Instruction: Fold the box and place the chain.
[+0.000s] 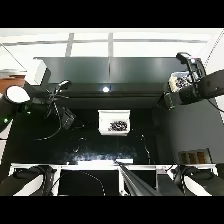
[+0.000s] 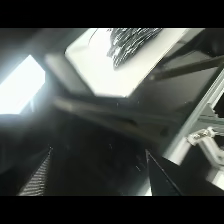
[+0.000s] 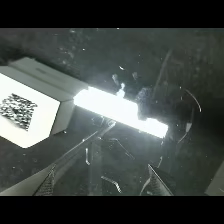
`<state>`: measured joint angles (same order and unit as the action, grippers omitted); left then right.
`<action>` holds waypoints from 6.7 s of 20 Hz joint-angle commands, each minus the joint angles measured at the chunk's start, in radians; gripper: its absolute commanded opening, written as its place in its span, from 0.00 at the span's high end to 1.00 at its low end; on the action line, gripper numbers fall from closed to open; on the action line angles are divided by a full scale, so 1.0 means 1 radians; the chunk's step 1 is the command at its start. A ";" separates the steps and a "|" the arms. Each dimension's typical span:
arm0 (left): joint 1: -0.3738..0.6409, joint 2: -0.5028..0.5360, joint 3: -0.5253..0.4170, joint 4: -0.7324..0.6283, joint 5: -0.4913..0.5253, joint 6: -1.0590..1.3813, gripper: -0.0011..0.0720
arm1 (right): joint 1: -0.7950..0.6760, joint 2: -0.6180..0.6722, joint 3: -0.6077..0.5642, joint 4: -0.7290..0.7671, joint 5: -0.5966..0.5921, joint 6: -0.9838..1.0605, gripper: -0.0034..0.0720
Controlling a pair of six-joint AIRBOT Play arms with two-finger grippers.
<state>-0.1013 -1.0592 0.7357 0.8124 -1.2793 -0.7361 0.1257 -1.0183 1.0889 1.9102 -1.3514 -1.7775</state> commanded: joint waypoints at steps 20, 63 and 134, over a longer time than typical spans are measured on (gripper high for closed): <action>-0.148 -0.261 -0.122 -0.299 0.266 1.106 0.02 | 0.002 0.000 -0.156 0.002 0.158 0.069 0.02; -0.262 -0.268 -0.098 -0.355 0.393 1.086 0.02 | 0.008 0.000 -0.186 0.008 0.160 0.073 0.02; -0.343 -0.281 -0.092 -0.263 0.490 1.012 0.33 | 0.397 -0.234 -0.059 0.088 0.133 -0.708 0.03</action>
<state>-0.4438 -1.3392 0.6434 0.5491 -0.7891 0.2756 0.5297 -1.2598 1.0298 1.9770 -1.2026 -2.4737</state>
